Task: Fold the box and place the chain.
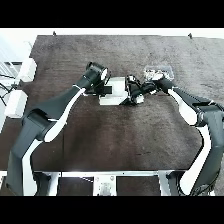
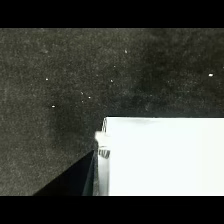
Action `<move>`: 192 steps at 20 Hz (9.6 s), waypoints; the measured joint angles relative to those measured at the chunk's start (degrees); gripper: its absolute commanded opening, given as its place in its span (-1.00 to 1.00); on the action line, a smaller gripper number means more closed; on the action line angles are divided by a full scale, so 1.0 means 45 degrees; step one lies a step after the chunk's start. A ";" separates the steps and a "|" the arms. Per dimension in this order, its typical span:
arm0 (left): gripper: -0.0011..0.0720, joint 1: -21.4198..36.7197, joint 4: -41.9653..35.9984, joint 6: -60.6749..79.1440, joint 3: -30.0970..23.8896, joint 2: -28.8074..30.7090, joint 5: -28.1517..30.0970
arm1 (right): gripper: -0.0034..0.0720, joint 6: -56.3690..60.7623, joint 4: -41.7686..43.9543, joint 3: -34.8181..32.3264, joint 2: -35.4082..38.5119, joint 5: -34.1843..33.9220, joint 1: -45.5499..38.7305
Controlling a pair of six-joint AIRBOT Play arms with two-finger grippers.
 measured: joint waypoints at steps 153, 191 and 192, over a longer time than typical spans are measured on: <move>0.95 0.4250 -1.4416 3.1124 -0.5115 -0.0087 0.3181 | 0.57 -0.0005 0.0010 0.0000 -0.0005 -0.0029 -0.0005; 0.10 0.4240 -1.4392 3.0872 -0.5090 -0.0126 0.3551 | 0.57 0.0000 0.0005 0.0005 0.0000 -0.0024 -0.0010; 0.10 0.4240 -1.4392 3.0872 -0.5090 -0.0126 0.3551 | 0.56 0.0005 0.0005 0.0005 -0.0005 -0.0019 -0.0010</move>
